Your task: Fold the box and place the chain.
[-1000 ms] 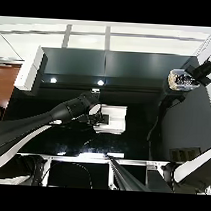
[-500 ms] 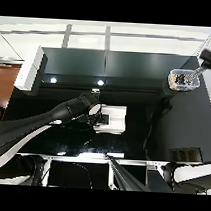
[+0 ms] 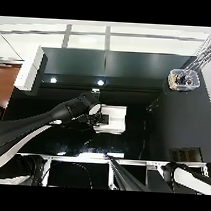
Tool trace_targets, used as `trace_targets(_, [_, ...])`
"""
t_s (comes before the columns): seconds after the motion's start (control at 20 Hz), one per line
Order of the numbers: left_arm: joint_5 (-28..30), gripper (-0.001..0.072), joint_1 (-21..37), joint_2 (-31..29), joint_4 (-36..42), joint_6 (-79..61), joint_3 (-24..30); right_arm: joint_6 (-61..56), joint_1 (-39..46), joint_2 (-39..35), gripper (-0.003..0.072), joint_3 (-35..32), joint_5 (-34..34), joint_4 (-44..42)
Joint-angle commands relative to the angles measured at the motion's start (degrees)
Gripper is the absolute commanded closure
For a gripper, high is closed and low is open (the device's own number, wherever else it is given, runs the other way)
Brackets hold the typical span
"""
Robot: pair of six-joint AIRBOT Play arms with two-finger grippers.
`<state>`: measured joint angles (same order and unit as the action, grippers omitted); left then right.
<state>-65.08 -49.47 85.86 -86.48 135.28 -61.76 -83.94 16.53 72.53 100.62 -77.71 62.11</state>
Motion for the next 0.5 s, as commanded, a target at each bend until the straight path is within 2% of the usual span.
trace_targets(0.0, [0.09, 0.0684, 0.04, 0.02, -0.02, -0.02, -0.02, 3.26, -2.49, -8.74, 0.0683, -7.1, -2.29, -6.95])
trace_targets(0.25, [0.09, 0.0684, 0.04, 0.02, -0.02, -0.02, 0.0, 5.55, -11.41, -17.68, 0.0684, -18.34, -8.94, -8.79])
trace_targets(0.45, [0.11, 0.0684, 0.04, 0.02, -0.02, -0.02, 0.0, 5.57, -20.15, -19.06, 0.0683, -21.94, -14.27, -12.11])
